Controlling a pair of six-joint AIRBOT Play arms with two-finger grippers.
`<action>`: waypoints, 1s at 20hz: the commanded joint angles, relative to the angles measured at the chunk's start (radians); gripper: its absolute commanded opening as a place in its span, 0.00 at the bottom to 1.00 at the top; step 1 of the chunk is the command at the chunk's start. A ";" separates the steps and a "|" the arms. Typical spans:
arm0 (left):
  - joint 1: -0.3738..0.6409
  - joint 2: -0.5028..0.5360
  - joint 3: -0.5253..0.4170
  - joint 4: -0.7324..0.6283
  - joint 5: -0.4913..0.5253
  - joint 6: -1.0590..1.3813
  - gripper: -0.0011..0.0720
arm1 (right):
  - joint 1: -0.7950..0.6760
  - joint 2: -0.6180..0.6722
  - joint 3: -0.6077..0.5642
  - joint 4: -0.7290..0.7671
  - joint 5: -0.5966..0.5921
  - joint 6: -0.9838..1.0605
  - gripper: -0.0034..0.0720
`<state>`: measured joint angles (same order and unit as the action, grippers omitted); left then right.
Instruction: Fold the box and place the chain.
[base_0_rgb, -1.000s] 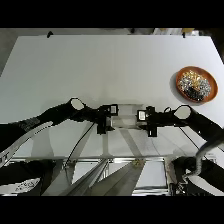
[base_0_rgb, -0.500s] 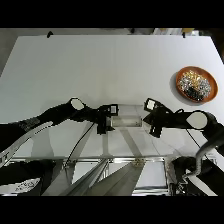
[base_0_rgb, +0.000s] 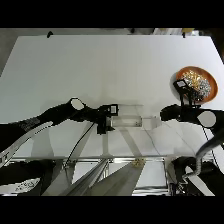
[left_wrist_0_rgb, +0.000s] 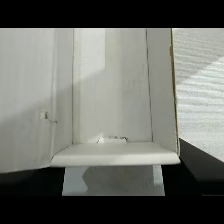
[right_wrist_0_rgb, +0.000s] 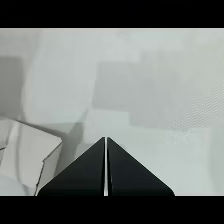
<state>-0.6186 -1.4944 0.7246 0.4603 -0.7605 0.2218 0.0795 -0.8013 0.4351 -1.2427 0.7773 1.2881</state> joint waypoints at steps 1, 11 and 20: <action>0.000 0.000 0.000 0.000 0.000 0.000 0.51 | -0.043 -0.112 -0.001 0.117 0.084 0.066 0.07; 0.000 0.000 0.000 0.000 0.000 0.000 0.51 | 0.008 -0.268 -0.012 0.290 0.143 -0.114 0.07; 0.000 0.000 0.000 0.000 0.000 0.000 0.51 | 0.008 -0.075 -0.011 0.409 0.204 -0.217 0.31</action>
<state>-0.6186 -1.4944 0.7246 0.4606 -0.7605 0.2226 0.0860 -0.9356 0.4240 -0.8948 0.9710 1.0924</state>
